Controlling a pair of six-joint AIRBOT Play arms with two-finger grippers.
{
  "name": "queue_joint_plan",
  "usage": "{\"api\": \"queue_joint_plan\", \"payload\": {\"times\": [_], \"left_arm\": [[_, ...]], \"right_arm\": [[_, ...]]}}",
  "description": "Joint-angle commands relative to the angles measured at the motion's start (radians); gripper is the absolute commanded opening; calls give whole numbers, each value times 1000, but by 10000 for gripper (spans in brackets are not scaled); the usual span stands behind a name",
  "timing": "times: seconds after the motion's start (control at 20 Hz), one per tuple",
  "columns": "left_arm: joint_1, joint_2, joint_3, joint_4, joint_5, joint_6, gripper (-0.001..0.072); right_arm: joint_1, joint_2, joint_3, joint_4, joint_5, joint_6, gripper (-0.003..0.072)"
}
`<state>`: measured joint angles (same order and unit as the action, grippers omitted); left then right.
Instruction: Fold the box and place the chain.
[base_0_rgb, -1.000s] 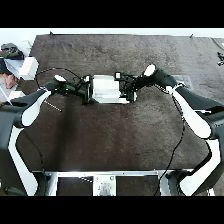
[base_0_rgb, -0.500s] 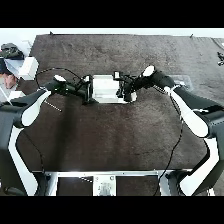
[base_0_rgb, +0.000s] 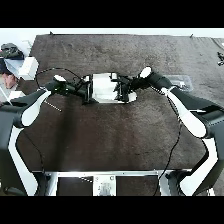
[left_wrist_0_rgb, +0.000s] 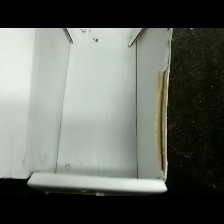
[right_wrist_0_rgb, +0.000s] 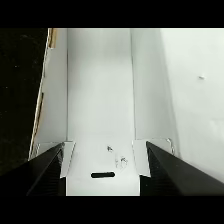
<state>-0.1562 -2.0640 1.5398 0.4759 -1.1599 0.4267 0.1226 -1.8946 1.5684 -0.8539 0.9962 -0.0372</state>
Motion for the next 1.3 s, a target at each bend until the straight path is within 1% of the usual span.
{"api": "queue_joint_plan", "payload": {"times": [0.0,0.05,0.1,0.15,0.2,0.25,0.3,0.35,0.45,0.55,0.75,0.85,0.95,1.05,1.15,1.25], "left_arm": [[-1,0,0,1,-1,0,347],[-1,0,0,1,-1,0,347],[-1,0,0,1,-1,0,347],[-1,0,0,1,-1,0,347],[-1,0,0,1,-1,0,347],[-1,0,0,1,-1,0,347],[-1,0,0,1,-1,0,347],[-1,0,0,1,-1,0,347],[-1,0,0,1,-1,0,347],[-1,0,0,1,-1,0,347],[-1,0,0,1,-1,0,347],[-1,0,0,1,-1,0,347],[-1,0,0,1,-1,0,347],[-1,0,0,1,-1,0,347],[-1,0,0,1,-1,1,347],[-1,0,0,1,-1,0,347]], "right_arm": [[1,-1,0,-14,-9,-3,596],[1,-1,0,-28,-9,4,591],[1,0,0,-42,-7,8,536],[0,0,0,-48,-3,9,445],[-2,1,0,-48,3,16,309],[-5,5,0,-53,10,43,155],[-7,13,0,-77,21,77,36],[-10,23,0,-110,28,126,-12],[-21,49,0,-191,61,241,-12],[-43,83,0,-229,110,348,-12],[-119,153,0,-218,145,643,-13],[-166,172,0,-165,166,757,-13],[-204,188,0,-126,168,872,-13],[-232,194,-12,-126,163,966,-13],[-263,194,-59,-126,145,1033,-13],[-285,194,-132,-124,78,1065,-13]]}}
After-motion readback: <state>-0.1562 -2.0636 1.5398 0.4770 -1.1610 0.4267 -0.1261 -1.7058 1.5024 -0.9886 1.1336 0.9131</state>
